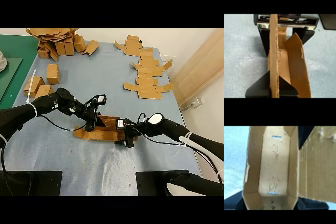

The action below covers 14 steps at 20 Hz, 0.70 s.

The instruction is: Fold the box.

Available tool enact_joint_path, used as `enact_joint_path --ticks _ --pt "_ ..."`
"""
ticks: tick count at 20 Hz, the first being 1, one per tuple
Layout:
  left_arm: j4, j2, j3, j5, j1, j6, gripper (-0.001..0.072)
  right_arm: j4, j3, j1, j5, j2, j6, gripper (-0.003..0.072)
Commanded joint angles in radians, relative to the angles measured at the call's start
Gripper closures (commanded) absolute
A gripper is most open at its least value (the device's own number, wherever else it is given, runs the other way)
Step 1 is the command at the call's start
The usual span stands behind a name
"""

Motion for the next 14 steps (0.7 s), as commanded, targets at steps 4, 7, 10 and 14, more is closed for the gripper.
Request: enact_joint_path --ticks 4,7,10,14 --pt "0.000 0.000 0.000 0.000 -0.001 0.000 0.0694 0.046 0.001 0.000 -0.008 0.001 0.000 -0.0010" --pt "0.000 0.000 0.000 0.000 -0.001 0.000 0.0694 0.046 0.001 0.000 -0.008 0.001 0.002 -0.0009" --pt "0.000 0.000 0.000 0.000 -0.001 0.000 0.0694 0.045 0.001 0.000 -0.010 0.000 0.004 0.0107" --pt "0.000 0.000 0.000 0.000 -0.001 0.000 0.0694 0.026 0.001 0.000 -0.011 0.000 0.003 0.0107"
